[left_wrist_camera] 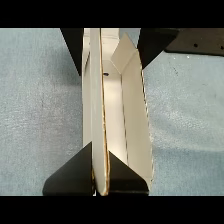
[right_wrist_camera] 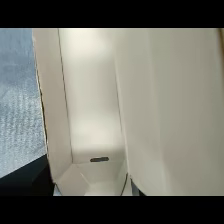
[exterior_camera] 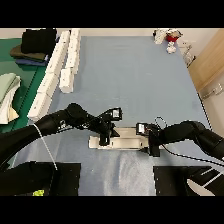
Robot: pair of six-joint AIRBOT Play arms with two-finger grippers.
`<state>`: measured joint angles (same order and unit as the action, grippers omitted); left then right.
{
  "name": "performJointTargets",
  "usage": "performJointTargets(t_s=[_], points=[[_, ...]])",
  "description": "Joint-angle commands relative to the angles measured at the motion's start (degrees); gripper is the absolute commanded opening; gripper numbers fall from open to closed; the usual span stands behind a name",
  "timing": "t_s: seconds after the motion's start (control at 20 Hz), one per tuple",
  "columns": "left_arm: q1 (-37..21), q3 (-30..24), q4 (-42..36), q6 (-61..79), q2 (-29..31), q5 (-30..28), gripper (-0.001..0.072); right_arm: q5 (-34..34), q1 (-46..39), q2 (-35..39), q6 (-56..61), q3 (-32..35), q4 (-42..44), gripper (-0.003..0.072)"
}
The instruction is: Fold the box.
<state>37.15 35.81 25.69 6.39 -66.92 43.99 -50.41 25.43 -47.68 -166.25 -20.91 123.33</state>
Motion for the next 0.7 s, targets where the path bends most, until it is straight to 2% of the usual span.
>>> performJointTargets(t_s=[0.0,0.4,0.45,0.65], points=[[0.02,0.02,0.00,0.02,0.02,-0.02,0.0012,0.15,-0.15,-0.22,-0.31,0.61,-0.04,0.0705],[0.02,0.02,0.00,0.02,0.04,-0.02,0.0012,0.02,-0.15,-0.13,-0.26,1.25,-0.11,0.0679],[0.02,0.02,0.00,0.02,0.04,-0.02,0.0012,0.04,-0.15,-0.20,-0.28,1.31,-0.11,0.0623],[0.02,0.02,0.02,0.02,0.04,-0.02,0.0012,1.03,-0.13,-0.24,-0.28,1.64,-0.11,0.0623]])
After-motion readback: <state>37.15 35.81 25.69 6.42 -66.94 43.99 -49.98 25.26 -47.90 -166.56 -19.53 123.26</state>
